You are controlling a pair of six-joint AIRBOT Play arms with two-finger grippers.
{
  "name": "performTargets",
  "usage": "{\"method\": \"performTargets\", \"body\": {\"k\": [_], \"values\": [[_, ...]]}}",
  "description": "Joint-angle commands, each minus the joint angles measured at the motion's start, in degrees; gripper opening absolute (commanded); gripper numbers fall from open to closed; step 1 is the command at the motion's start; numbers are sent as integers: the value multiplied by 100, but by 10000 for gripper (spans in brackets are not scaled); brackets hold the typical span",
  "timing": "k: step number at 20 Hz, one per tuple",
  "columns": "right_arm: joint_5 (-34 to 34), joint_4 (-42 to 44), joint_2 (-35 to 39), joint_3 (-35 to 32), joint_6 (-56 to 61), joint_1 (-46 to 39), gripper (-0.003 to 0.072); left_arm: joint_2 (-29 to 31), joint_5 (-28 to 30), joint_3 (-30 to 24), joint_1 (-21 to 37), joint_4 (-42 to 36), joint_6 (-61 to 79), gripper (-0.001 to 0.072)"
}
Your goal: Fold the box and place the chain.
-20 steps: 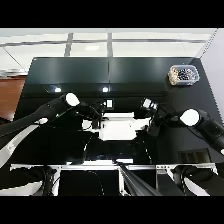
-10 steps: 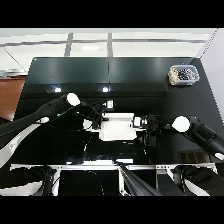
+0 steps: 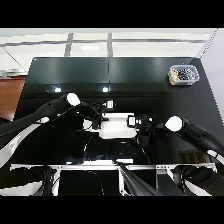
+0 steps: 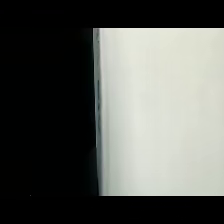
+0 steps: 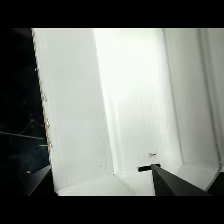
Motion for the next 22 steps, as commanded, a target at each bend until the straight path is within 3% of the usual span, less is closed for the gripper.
{"method": "performTargets", "body": {"k": [1, 8, 15, 22], "values": [[-138, 138, 31, 44, -39, -15, 694, 0, 4, 7, -2, -7, 0, 26], [-691, 153, 39, 238, -483, -122, 693, 0, 7, 7, -2, -9, 0, 26], [-535, 219, 24, 435, -501, -577, 693, 0, 2, 7, -2, -9, 0, 26], [133, 1259, -490, 435, -1563, -601, 693, 0, 4, 7, -2, -9, 0, 26]]}}
